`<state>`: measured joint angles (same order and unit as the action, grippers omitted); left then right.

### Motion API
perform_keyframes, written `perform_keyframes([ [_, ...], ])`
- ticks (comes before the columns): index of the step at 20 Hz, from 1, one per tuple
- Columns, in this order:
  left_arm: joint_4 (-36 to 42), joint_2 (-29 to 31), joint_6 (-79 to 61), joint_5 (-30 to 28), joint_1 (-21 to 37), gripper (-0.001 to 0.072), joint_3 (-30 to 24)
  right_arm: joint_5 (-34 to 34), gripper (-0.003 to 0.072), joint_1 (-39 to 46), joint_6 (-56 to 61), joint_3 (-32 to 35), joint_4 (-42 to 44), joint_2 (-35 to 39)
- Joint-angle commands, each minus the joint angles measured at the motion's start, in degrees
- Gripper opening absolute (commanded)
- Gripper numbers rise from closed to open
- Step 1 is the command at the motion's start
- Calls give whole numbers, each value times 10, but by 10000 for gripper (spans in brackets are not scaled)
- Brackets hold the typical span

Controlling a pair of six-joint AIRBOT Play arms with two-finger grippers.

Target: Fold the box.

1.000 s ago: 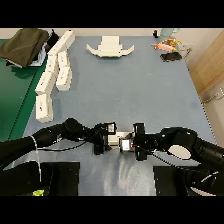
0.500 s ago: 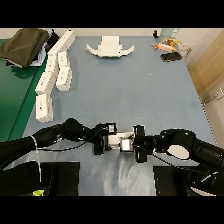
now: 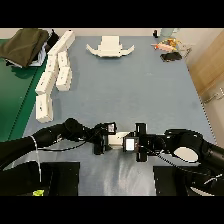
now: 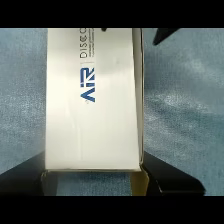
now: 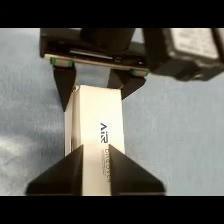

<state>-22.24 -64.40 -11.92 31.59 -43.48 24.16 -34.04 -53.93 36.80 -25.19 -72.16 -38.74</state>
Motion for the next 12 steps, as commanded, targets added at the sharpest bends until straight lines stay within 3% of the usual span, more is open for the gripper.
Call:
perform_keyframes([
  [1,0,0,0,0,0,532,1,22,105,0,61,0,3,0],
  [2,0,0,0,0,0,531,1,22,2,0,86,1,12,-3],
  [4,0,0,0,0,0,531,1,56,5,0,113,11,76,-9],
  [9,0,0,0,0,0,531,1,234,4,-1,106,75,266,-9],
  [12,0,0,0,0,0,531,1,255,4,-1,105,91,283,-12],
])
